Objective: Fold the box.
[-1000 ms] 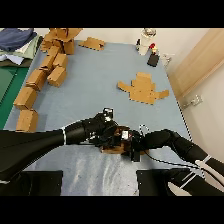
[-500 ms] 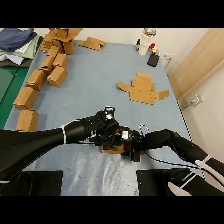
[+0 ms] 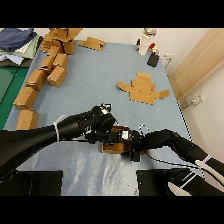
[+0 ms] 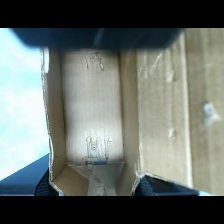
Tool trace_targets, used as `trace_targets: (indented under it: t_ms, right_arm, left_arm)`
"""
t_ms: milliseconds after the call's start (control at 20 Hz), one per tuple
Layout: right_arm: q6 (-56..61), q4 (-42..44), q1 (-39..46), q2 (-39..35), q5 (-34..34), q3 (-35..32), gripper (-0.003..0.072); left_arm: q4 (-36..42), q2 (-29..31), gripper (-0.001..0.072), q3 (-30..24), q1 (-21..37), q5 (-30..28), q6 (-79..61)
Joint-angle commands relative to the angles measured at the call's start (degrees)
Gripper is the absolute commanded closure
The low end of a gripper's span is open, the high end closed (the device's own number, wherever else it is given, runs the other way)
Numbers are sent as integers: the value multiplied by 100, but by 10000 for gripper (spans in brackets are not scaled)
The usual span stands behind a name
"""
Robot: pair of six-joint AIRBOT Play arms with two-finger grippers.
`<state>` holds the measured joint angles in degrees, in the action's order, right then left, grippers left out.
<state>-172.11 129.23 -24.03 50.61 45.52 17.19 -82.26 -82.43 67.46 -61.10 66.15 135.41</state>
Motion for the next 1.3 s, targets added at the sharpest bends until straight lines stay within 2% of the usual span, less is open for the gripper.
trace_targets:
  t_ms: [0,450,500,600,650,800,950,1000,1100,1150,1250]
  right_arm:
    - [2,2,-2,4,0,-2,186]
    - [2,2,-2,4,-2,0,187]
    - [2,2,-2,4,-2,-2,187]
    - [2,2,-2,4,-2,0,187]
    - [2,0,-2,4,0,0,187]
    - [2,0,-2,4,0,0,187]
    - [2,0,-2,4,0,0,187]
    - [2,2,-2,4,0,0,187]
    - [2,2,-2,4,0,0,187]
    - [2,2,-2,4,-2,0,187]
    - [2,2,-2,4,0,0,187]
  left_arm:
    - [-26,208,171,7,133,66,-9]
    - [-24,466,174,7,400,238,-125]
    - [-24,483,265,7,417,236,-118]
    - [-15,507,668,7,439,260,-238]
    - [-7,518,699,7,439,337,-411]
    - [-22,785,700,-223,450,684,-748]
    - [92,1580,700,-1172,846,1106,-1019]
    - [269,1886,700,-1550,1137,1069,-1327]
    - [1147,2374,700,-2267,2074,715,-2796]
    - [2026,2485,700,-2555,2667,522,-4310]
    - [4142,2465,700,-2914,3748,654,-7897]
